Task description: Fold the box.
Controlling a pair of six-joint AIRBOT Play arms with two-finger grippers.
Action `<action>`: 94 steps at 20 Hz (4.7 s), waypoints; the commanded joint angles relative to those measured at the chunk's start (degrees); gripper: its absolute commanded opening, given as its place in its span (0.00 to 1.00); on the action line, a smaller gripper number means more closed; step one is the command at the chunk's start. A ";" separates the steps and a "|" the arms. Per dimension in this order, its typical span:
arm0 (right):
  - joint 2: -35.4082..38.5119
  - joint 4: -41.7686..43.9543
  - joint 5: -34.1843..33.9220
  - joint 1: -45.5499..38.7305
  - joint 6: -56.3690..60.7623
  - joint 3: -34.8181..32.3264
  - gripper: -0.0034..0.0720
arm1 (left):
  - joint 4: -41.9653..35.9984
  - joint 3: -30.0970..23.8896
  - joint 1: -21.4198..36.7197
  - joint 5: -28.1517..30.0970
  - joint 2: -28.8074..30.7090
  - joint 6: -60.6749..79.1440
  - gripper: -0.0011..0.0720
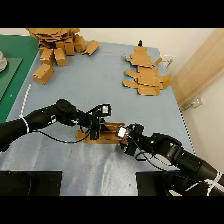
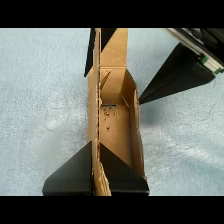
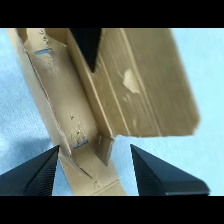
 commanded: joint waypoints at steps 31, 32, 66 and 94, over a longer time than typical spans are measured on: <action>-21.27 49.59 21.70 -26.49 -74.31 11.82 0.99 | 0.02 0.02 0.02 0.00 -0.02 0.00 0.03; -21.77 50.75 21.73 -26.49 -75.01 11.82 0.99 | 0.02 0.02 0.00 -0.04 -0.02 0.00 0.03; -27.08 53.37 21.18 -25.81 -77.59 11.82 0.67 | 0.02 0.02 0.00 0.00 -0.02 0.00 0.03; -27.08 53.35 21.31 -25.81 -77.59 11.82 0.67 | 47.63 0.79 9.40 -8.48 17.53 -57.79 0.35</action>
